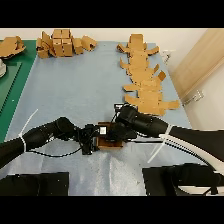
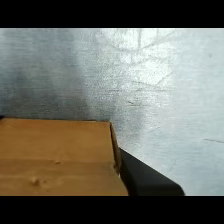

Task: Fold the box.

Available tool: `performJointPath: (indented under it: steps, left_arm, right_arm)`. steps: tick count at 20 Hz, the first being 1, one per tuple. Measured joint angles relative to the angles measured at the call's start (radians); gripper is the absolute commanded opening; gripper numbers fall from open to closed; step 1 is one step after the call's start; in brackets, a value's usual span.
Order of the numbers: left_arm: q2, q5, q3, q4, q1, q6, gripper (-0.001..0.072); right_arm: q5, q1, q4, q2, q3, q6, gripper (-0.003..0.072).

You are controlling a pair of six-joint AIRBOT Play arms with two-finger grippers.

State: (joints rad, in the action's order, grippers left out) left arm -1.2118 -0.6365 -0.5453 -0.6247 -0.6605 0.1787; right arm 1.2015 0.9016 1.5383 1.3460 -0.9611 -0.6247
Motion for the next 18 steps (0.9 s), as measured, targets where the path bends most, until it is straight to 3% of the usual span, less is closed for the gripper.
performJointPath:
  steps: [2, 6, 10, 11, 12, 14, 18]
  left_arm:
    - [0.000, 0.000, 0.000, 0.000, 0.000, 0.000, 0.0512]
    - [0.000, 0.000, 0.000, 0.000, 0.000, 0.000, 0.0512]
    - [0.000, 0.000, 0.000, 0.001, 0.000, -0.002, 0.0513]
    - [0.000, 0.000, 0.000, 0.001, 0.000, -0.002, 0.0513]
    - [0.000, 0.000, 0.000, 0.000, 0.000, 0.002, 0.0512]
    - [0.000, 0.000, 0.000, 0.000, 0.000, 0.001, 0.0513]
    - [0.000, 0.000, 0.000, 0.000, 0.000, 0.001, 0.0513]
  right_arm:
    - [0.042, 0.002, -0.019, 0.021, -0.016, 0.026, 0.0262]
    - [0.067, 0.006, -0.036, 0.037, -0.029, 0.065, 0.0015]
    - [0.073, 0.009, -0.043, 0.042, -0.033, 0.084, 0.0005]
    - [0.074, 0.010, -0.045, 0.043, -0.033, 0.086, 0.0102]
    - [0.079, 0.010, -0.047, 0.044, -0.032, 0.086, 0.0264]
    - [0.095, 0.010, -0.052, 0.043, -0.032, 0.089, 0.0375]
    - [0.103, 0.010, -0.050, 0.027, -0.035, 0.088, 0.0395]
